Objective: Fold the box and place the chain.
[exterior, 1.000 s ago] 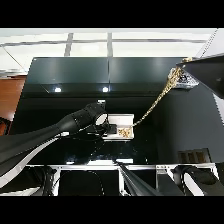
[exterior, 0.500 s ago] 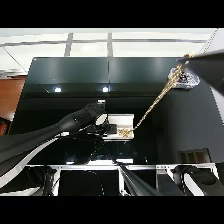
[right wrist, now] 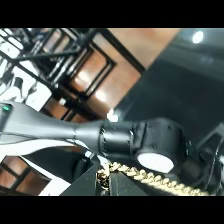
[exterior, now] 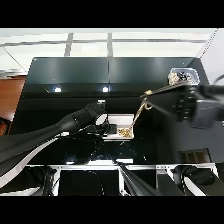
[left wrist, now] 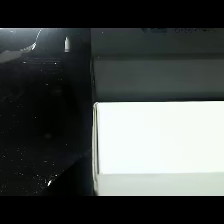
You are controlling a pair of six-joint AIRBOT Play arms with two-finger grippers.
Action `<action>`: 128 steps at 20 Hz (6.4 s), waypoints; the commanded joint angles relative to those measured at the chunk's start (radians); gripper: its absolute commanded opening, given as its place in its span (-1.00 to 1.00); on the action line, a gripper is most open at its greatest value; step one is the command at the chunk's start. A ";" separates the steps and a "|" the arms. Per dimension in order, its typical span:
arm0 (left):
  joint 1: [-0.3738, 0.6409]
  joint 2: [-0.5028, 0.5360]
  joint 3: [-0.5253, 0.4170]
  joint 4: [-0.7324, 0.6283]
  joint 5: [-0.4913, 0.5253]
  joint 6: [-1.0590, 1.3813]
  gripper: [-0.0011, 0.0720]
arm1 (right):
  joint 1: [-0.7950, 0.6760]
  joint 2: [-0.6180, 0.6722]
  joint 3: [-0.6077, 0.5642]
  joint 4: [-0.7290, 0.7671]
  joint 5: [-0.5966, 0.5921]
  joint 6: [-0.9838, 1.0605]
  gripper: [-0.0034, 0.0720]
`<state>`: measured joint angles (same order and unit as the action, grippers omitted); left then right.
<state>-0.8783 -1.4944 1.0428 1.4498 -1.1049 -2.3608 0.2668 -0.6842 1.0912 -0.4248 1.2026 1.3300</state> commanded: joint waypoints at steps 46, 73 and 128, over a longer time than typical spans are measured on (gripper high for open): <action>0.000 0.000 0.000 0.000 0.001 0.000 -0.89 | -0.383 -0.926 0.179 -0.870 -0.321 0.314 -0.85; 0.000 0.000 0.000 0.000 0.004 0.000 -0.89 | -0.236 0.002 0.179 0.207 0.002 -0.048 -0.85; -0.033 0.377 -0.033 0.345 -0.161 0.215 0.63 | -0.144 -0.129 -0.386 -0.578 -0.109 0.098 -0.04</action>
<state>-0.9054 -1.2549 1.0710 1.6325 -1.2018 -2.2265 0.1238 -0.8135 0.7040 -0.9997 1.0931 1.4296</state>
